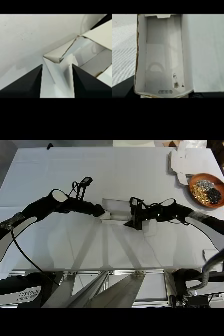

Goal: Fold the box and place the chain.

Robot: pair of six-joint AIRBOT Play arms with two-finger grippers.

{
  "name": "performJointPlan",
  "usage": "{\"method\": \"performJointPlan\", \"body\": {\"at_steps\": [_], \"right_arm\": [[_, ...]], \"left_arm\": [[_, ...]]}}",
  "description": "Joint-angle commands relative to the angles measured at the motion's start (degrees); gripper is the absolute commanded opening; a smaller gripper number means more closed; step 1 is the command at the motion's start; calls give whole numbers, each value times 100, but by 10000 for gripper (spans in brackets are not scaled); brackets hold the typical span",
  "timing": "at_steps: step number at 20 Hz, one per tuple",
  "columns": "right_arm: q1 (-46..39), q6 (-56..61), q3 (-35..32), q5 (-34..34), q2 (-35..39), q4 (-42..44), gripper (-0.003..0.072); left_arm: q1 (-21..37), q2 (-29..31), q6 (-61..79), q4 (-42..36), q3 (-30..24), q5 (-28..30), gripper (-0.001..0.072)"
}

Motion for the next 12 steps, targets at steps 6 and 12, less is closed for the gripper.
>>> {"method": "performJointPlan", "body": {"at_steps": [6,12], "right_arm": [[2,2,4,0,4,2,457],[2,0,4,0,4,2,457]], "left_arm": [[-612,-24,-2682,2636,656,-96,394],[-885,-26,-3200,2688,791,-304,392]]}}
